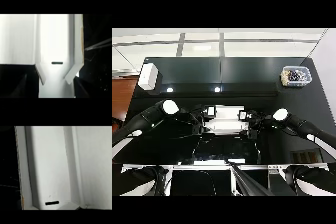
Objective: Fold the box and place the chain.
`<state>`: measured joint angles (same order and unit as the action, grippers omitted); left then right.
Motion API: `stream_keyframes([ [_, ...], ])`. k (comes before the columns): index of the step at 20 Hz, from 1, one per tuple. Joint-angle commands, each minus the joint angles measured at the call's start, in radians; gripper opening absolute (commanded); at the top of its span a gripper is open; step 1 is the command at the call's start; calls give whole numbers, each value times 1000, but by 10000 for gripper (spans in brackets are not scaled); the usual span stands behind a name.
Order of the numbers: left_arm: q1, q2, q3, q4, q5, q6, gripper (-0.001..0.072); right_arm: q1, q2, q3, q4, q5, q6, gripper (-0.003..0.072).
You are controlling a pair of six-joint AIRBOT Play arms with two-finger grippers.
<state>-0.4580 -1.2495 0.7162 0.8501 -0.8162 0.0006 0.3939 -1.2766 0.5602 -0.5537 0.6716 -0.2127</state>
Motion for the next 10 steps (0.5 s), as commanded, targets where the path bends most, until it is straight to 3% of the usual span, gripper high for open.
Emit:
stream_keyframes([
  [1, -5, -16, -1, -78, 13, 27, 393, 1, 0, 0, 0, 0, 0, 423],
  [2, -5, -16, 0, -77, 3, 27, 217, 1, 0, 0, 0, 0, 0, 423],
  [10, -5, -16, 0, -79, -58, -11, 200, 1, 0, 0, 0, 0, 0, 423],
])
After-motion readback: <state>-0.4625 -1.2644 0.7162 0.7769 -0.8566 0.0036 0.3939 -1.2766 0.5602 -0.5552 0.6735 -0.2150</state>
